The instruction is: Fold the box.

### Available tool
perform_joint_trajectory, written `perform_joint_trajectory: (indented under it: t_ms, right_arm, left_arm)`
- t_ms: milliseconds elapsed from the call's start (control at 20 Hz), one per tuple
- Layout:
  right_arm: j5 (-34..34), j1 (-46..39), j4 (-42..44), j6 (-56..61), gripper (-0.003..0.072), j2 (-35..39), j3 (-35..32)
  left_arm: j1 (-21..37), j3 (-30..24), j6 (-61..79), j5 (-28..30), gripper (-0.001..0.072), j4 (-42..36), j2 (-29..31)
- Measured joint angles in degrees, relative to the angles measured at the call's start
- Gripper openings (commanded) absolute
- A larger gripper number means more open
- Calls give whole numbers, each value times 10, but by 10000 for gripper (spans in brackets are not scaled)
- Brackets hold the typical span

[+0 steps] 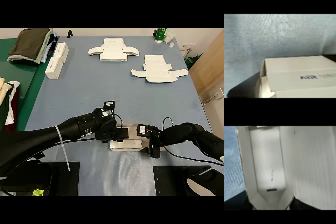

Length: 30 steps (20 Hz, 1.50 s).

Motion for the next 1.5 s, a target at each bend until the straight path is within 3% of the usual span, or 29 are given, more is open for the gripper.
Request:
perform_joint_trajectory:
  t_ms: [350, 450, 1000, 1450, 1500]
  right_arm:
    - [0, 0, 0, 0, 508, 0, 0]
    - [0, 0, 0, 0, 508, 0, 0]
    - [0, 0, 0, 0, 508, 0, 0]
    - [0, 0, 0, 0, 508, 0, 0]
    - [0, 0, 0, 0, 508, 0, 0]
  left_arm:
    - [-5, 11, -11, -21, 341, -25, -10]
    - [-7, 12, -17, -30, 238, -29, -15]
    - [-14, 18, -49, -43, 236, -24, -54]
    - [-35, 81, -85, -117, 229, 39, -104]
    - [-37, 83, -86, -121, 108, 39, -108]
